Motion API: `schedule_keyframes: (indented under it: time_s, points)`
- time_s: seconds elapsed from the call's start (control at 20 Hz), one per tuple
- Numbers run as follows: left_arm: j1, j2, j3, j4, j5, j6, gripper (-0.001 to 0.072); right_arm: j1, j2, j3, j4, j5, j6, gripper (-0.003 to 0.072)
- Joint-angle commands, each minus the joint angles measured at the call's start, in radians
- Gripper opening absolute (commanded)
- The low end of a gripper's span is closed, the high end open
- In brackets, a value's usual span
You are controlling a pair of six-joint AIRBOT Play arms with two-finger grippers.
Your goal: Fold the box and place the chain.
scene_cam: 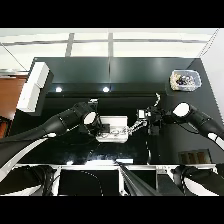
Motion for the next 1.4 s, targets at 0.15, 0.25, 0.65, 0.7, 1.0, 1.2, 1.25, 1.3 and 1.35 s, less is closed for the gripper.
schedule_keyframes:
  time_s: [0.15, 0.25, 0.65, 0.7, 1.0, 1.2, 1.25, 1.3, 1.35]
  points:
    - [0.001, 0.0, 0.0, 0.0, 0.0, 0.0, 0.003, 0.101, -0.04, 0.027, -0.047, -0.024, 0.054, 0.072]
    - [0.001, 0.0, 0.0, 0.0, 0.001, 0.0, 0.003, 0.108, -0.044, 0.027, -0.061, -0.028, 0.074, 0.072]
    - [0.001, 0.0, 0.0, 0.0, 0.001, 0.0, 0.003, 0.104, -0.058, 0.027, -0.075, -0.032, 0.114, 0.072]
    - [0.001, 0.0, 0.0, 0.0, 0.001, 0.0, 0.003, 0.104, -0.058, 0.027, -0.082, -0.033, 0.121, 0.072]
    - [0.001, 0.0, 0.0, 0.0, 0.0, 0.0, 0.003, 0.104, -0.057, 0.027, -0.093, -0.032, 0.166, 0.0248]
    - [0.001, 0.0, 0.0, 0.0, 0.0, 0.0, 0.0031, 0.104, -0.053, 0.027, -0.11, -0.027, 0.196, 0.0036]
    - [0.001, 0.0, 0.0, 0.0, 0.0, 0.0, 0.003, 0.104, -0.047, 0.027, -0.114, -0.027, 0.215, 0.001]
    - [0.001, 0.0, 0.0, 0.0, 0.0, 0.0, 0.003, 0.104, -0.035, 0.027, -0.125, -0.027, 0.238, 0.001]
    - [0.001, 0.0, 0.0, 0.0, 0.0, 0.0, 0.003, 0.103, -0.019, 0.027, -0.148, -0.028, 0.29, 0.001]
